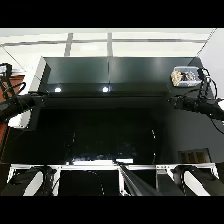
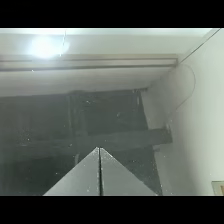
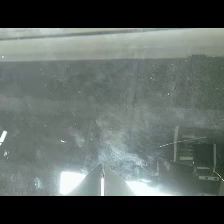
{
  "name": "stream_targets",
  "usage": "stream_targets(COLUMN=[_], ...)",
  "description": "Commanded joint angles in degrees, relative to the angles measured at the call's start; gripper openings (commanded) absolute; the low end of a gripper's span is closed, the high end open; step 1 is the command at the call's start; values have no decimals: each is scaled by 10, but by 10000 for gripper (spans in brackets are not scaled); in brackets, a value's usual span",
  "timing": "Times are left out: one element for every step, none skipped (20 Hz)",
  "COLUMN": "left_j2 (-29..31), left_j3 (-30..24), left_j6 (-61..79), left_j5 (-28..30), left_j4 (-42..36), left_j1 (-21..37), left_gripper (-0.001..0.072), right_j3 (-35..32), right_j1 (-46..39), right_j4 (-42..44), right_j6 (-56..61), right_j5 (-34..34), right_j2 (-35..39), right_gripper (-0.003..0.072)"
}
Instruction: Fold the box and place the chain.
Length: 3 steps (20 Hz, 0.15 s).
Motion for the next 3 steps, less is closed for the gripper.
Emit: stream_targets(left_j2=[1,1,1], left_j3=[-1,-1,-1], left_j6=[0,0,0], left_j5=[1,1,1], left_j4=[0,0,0], left_j1=[0,0,0], left_gripper=[33,34,33], right_j3=[0,0,0], right_j1=[0,0,0], right_j4=[0,0,0], right_j6=[0,0,0], right_j5=[-1,-1,-1], right_j2=[0,0,0], right_gripper=[30,30,29])
